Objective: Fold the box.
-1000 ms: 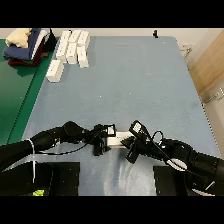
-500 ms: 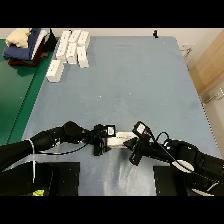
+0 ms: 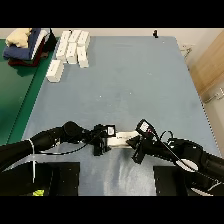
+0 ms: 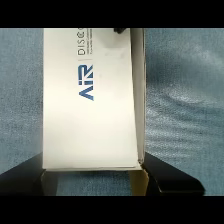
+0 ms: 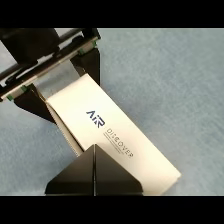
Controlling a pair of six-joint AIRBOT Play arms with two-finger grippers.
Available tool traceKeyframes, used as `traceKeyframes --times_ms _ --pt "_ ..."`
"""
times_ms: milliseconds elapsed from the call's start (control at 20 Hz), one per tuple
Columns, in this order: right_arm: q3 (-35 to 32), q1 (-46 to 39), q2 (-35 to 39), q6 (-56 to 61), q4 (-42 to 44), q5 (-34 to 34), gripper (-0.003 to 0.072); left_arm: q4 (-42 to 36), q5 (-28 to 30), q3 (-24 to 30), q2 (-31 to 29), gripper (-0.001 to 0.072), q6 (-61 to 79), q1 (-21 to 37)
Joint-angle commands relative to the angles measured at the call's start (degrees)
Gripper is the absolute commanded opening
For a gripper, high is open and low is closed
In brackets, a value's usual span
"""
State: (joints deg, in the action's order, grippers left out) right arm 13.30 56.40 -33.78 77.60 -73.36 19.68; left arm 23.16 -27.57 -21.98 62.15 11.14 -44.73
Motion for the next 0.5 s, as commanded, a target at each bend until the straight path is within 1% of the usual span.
traceKeyframes --times_ms 0,150,450 --pt "0.07 -0.02 -2.05 0.02 -0.31 1.53 0.0007 0.02 0.02 -0.04 0.00 0.0416 -0.04 0.07" --pt "0.07 0.00 -4.26 0.00 -0.13 1.60 0.0007 0.02 0.00 -0.04 0.00 0.0416 -0.04 0.07" --pt "0.04 0.00 -4.48 0.02 0.09 4.31 0.0007 0.02 0.02 -0.04 0.00 0.0416 -0.04 0.07"
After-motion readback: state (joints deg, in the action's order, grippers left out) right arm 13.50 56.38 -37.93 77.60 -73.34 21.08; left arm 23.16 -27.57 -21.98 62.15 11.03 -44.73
